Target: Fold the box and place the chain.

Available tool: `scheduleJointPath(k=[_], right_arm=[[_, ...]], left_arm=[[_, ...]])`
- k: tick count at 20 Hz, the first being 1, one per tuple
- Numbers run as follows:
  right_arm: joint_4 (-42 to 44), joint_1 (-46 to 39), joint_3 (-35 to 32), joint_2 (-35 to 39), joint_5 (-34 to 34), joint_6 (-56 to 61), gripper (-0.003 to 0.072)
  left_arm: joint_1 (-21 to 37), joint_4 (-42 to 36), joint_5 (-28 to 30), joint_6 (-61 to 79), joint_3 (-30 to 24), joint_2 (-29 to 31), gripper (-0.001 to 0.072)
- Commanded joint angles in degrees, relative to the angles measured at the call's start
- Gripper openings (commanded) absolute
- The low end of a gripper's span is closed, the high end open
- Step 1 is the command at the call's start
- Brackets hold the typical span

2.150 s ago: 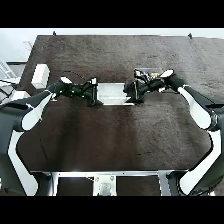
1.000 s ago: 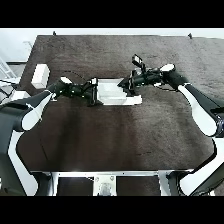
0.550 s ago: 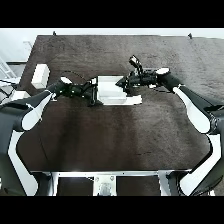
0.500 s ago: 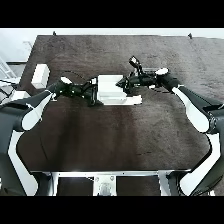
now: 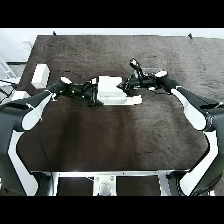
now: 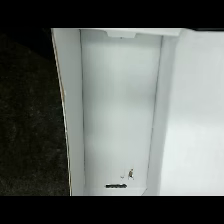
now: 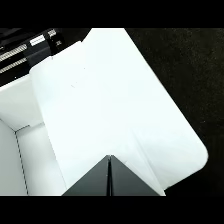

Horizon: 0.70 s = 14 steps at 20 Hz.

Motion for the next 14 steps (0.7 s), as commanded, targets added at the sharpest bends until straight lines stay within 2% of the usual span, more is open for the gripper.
scheduleJointPath(k=[1,5,8,10,13,14], right_arm=[[-0.48,-0.04,0.02,-0.35,-0.11,0.2,0.0003],[-0.28,-0.17,1.33,0.37,2.49,-1.2,0.0004],[-1.66,-0.17,1.36,4.79,2.78,-2.6,0.0004],[-7.39,-0.17,0.98,8.87,3.63,-2.29,0.0004],[-15.65,-0.17,-2.99,15.93,3.78,-1.7,0.0004],[-18.43,-0.17,-4.66,17.9,3.78,-1.73,0.005]], left_arm=[[0.07,0.04,-0.04,0.04,0.04,0.04,0.0401],[0.07,0.04,-0.04,0.04,0.04,0.04,0.0401],[0.07,0.04,-0.04,0.04,0.04,0.04,0.0401],[0.07,0.04,-0.04,0.04,0.04,0.04,0.0401],[0.07,0.04,-0.04,0.04,0.04,0.04,0.0401],[0.07,0.04,-0.04,0.04,0.04,0.04,0.0401]])
